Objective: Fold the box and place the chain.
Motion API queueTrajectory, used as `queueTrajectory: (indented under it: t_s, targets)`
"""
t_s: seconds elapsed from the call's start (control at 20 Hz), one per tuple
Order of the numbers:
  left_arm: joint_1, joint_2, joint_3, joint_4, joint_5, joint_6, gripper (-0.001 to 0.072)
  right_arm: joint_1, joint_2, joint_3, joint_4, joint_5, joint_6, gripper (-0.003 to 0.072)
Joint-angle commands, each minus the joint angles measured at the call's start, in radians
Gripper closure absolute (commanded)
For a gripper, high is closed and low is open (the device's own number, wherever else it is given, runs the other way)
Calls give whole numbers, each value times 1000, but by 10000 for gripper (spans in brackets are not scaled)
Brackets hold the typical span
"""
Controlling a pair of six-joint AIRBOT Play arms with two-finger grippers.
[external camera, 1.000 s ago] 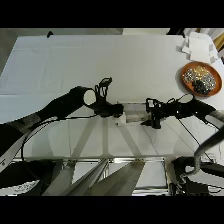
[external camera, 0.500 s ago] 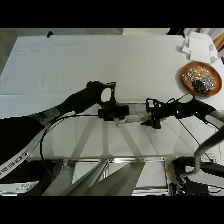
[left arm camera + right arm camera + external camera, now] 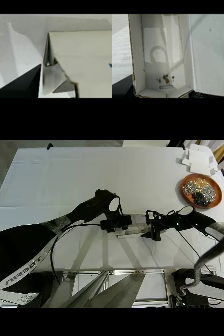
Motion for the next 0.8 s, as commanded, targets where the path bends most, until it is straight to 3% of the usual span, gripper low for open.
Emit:
queueTrajectory:
  t_s: [0.0,0.15,0.65,0.75]
  targets:
    - [-10,-32,36,14,-17,-11,277,1,0,0,0,0,0,231]
    - [-19,-33,36,42,-2,-16,375,1,0,0,0,0,0,231]
    - [-50,-83,36,25,0,-34,384,1,0,0,0,0,0,231]
    - [-49,-83,36,25,1,-34,501,1,0,0,0,0,0,231]
